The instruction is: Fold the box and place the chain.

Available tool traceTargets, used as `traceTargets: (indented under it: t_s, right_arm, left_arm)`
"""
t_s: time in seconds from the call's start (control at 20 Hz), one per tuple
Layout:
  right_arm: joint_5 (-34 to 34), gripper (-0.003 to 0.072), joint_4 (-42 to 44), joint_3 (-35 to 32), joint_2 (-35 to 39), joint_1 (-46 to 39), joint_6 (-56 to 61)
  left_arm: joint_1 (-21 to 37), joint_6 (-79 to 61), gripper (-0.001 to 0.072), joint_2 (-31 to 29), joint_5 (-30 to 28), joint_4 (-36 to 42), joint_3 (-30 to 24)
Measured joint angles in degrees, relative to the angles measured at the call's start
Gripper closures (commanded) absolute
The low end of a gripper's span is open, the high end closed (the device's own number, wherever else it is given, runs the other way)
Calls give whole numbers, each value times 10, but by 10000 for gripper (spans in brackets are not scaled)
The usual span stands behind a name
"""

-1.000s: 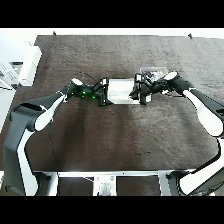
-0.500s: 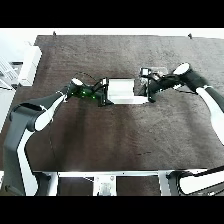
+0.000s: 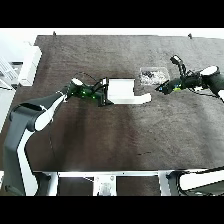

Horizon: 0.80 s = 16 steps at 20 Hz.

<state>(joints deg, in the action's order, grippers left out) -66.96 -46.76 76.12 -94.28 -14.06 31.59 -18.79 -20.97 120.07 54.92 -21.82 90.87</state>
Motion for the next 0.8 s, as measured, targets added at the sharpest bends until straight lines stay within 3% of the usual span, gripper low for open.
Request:
traceTargets:
  t_s: [0.4, 0.8]
  right_arm:
    - [4, 683, 34, -4, -95, 15, 106]
    - [10, 685, 62, 5, -106, 84, 117]
  left_arm:
    - [0, 0, 182, 0, 0, 0, 0]
    - [0, 0, 182, 0, 0, 0, 0]
